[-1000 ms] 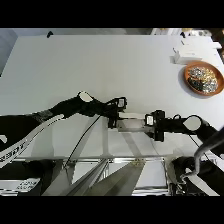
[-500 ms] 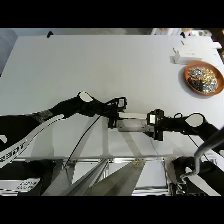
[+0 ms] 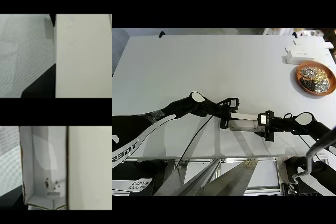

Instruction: Fold the box and place the chain.

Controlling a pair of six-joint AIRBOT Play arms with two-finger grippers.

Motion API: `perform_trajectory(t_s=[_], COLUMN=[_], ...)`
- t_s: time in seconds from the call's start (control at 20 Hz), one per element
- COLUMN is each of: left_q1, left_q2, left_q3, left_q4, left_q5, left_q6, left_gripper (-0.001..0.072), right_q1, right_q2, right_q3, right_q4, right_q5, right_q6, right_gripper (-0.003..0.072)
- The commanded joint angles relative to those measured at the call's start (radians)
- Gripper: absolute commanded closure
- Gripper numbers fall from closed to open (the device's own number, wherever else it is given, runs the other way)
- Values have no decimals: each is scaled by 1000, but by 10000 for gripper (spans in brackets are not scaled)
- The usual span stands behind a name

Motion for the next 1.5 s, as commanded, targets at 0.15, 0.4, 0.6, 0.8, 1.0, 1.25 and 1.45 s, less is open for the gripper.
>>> perform_trajectory(t_s=[0.15, 0.4, 0.6, 0.8, 1.0, 1.25, 1.45], left_q1=[0, 0, 0, 0, 0, 0, 0], left_q2=[0, 0, 0, 0, 0, 0, 0], left_q3=[0, 0, 0, 0, 0, 0, 0], left_q4=[-1, -1, -1, -1, -1, -1, -1], left_q5=[3, 3, 3, 3, 3, 3, 3], left_q6=[0, 0, 0, 0, 0, 0, 0], left_gripper=[700, 700, 700, 700, 700, 700, 700], right_q1=[-32, -32, -32, -32, -32, -31, -31], right_q2=[-13, -41, -41, -41, -41, -40, -40], right_q3=[-1, -1, -1, -1, -1, -1, -1], right_q4=[0, -2, -2, 0, 0, 0, 0], right_q5=[16, 15, 15, 22, 24, 22, 22], right_q6=[-11, -40, -40, -36, -36, -36, -36], right_gripper=[167, 167, 158, 175, 286, 278, 278])
